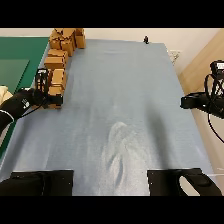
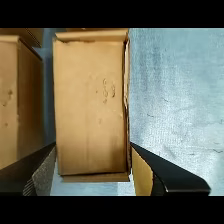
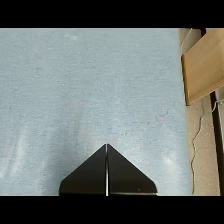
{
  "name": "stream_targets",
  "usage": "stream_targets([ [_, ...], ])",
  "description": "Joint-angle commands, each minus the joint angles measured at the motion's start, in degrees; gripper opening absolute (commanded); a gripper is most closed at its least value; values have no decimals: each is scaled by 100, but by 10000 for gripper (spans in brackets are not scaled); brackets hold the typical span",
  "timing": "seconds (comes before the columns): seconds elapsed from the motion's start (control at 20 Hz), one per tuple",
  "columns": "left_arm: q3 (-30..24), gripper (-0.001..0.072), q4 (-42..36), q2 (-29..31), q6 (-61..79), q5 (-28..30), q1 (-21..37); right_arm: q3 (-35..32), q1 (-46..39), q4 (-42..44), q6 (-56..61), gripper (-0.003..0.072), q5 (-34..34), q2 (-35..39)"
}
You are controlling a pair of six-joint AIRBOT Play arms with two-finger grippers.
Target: Fold the box.
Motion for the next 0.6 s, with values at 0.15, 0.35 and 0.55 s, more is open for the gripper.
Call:
stream_targets([
  [0.15, 496, 688, 450, 330, 17, -424, 144, -2, -2, 26, -55, 4, 11, -2],
  [0.35, 1071, 688, -153, 922, 802, -684, -140, 120, 13, 1403, -1211, 3, 404, -164],
  [0.55, 1561, 687, -1849, 1438, 1624, -1263, -614, 551, 55, 3338, -1989, 4, 997, -1303],
])
